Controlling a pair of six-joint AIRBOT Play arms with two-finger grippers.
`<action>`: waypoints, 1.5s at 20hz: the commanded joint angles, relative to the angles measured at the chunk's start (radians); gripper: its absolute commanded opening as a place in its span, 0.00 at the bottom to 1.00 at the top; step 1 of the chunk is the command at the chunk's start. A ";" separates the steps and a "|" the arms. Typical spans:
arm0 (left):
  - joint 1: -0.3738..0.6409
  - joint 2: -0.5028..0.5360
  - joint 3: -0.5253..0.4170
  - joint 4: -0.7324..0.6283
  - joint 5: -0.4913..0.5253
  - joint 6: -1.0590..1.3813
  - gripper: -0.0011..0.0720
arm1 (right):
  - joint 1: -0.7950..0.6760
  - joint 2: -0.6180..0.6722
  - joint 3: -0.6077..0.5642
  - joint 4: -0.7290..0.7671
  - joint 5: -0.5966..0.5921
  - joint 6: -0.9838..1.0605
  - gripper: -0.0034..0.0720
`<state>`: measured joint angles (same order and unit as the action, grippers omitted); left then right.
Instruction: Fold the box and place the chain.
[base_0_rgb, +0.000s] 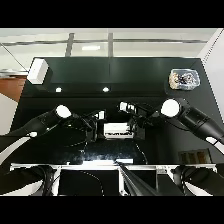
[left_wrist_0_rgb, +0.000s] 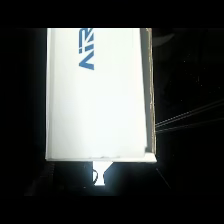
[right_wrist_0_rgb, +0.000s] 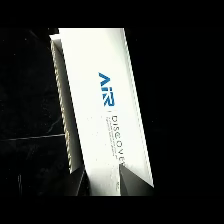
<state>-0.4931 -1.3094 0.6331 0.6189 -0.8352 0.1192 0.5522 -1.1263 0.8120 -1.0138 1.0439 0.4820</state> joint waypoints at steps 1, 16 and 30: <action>-0.001 0.000 0.000 0.000 0.000 0.000 0.69 | 0.000 -0.001 0.000 -0.001 0.002 0.000 0.35; -0.001 0.000 0.000 0.000 0.000 0.000 0.68 | 0.001 -0.001 -0.015 0.000 0.008 0.011 0.39; -0.001 0.000 0.000 0.000 0.000 0.000 0.69 | 0.001 -0.004 -0.019 0.000 -0.003 0.011 0.42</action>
<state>-0.4931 -1.3094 0.6331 0.6189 -0.8349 0.1188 0.5522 -1.1278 0.7963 -1.0142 1.0496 0.4931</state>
